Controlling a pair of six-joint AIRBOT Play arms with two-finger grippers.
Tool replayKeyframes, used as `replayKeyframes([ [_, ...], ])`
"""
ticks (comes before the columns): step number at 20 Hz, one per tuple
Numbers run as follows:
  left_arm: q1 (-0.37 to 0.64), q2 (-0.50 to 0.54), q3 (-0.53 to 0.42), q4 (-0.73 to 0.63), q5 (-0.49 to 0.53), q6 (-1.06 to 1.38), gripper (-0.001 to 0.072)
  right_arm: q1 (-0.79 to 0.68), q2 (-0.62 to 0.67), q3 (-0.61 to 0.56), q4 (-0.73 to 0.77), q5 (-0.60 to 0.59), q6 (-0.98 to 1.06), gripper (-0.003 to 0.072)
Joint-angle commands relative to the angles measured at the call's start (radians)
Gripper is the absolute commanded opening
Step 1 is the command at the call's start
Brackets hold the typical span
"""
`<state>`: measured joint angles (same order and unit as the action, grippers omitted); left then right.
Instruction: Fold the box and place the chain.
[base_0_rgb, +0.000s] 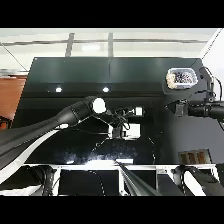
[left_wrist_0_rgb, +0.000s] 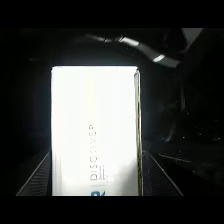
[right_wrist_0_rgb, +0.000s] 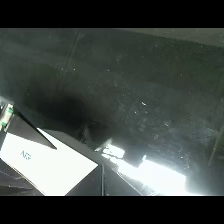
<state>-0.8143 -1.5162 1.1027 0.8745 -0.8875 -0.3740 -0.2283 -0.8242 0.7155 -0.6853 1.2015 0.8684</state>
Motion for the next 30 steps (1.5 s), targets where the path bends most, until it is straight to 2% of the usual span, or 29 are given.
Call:
replayKeyframes([
  [1, -0.022, -0.001, 0.001, 0.034, 0.027, -0.016, 0.0712, 0.000, 0.001, 0.000, -0.004, -0.001, 0.003, 0.0007],
  [6, -0.058, -0.017, 0.001, 0.126, 0.076, -0.137, 0.0712, 0.000, 0.001, 0.000, -0.004, -0.002, 0.003, 0.0007],
  [11, -0.116, -0.063, 0.001, 0.230, 0.080, -0.168, 0.0708, 0.000, 0.001, 0.000, -0.005, -0.016, 0.004, 0.0007],
  [12, -0.124, -0.060, 0.003, 0.283, 0.084, -0.230, 0.0667, 0.000, 0.001, 0.000, -0.005, -0.019, 0.004, 0.0007],
  [14, -0.122, -0.055, 0.021, 0.371, 0.029, -0.338, 0.0375, 0.000, 0.001, 0.000, -0.005, -0.019, 0.008, 0.0007],
  [16, -0.084, -0.055, 0.050, 0.435, -0.072, -0.428, 0.0346, 0.000, 0.001, 0.000, -0.005, -0.021, 0.010, 0.0007],
  [19, 0.063, -0.055, 0.085, 0.522, -0.176, -0.571, 0.0347, 0.000, 0.001, 0.000, -0.005, -0.021, 0.013, 0.0007],
  [23, 0.373, -0.055, 0.133, 0.612, -0.217, -0.697, 0.0348, 0.000, 0.001, 0.000, -0.004, -0.021, 0.032, 0.0007],
  [27, 0.725, -0.062, 0.204, 0.610, -0.123, -0.795, 0.0347, 0.000, 0.001, 0.000, -0.004, -0.021, 0.037, 0.0007],
  [30, 0.924, -0.115, 0.296, 0.605, -0.031, -0.892, 0.0348, 0.000, 0.001, 0.000, 0.000, -0.027, 0.042, 0.0007],
])
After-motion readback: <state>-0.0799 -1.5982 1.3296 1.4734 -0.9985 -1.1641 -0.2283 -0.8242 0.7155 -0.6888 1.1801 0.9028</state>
